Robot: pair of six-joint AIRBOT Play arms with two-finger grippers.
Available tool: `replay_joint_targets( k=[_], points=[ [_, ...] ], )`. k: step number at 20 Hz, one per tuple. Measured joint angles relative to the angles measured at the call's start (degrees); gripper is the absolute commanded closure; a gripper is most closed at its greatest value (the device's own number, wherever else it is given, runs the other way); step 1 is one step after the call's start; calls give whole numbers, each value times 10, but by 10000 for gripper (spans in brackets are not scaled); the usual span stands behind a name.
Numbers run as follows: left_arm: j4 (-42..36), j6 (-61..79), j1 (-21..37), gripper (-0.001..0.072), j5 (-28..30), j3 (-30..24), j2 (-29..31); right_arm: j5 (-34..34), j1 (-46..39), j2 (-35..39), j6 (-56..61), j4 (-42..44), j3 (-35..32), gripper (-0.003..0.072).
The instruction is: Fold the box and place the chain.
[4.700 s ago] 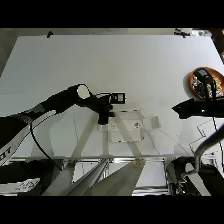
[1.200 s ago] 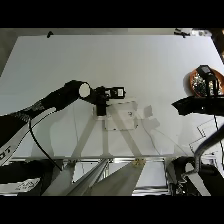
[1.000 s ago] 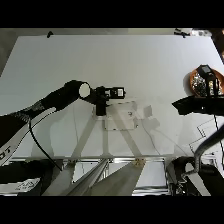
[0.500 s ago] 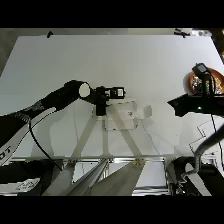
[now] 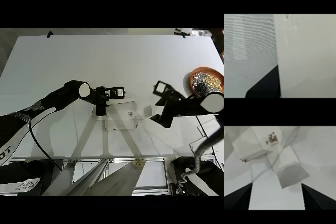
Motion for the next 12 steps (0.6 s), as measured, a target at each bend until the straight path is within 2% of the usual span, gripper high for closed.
replay_joint_targets(
  k=[5, 12],
  points=[
    [0, 0, 0, 699, 0, 0, 0, -44, 70, -90, -65, -89, 0, -4],
    [0, 0, 0, 699, 0, 0, 0, -80, 130, -135, -78, -113, 0, -4]
  ],
)
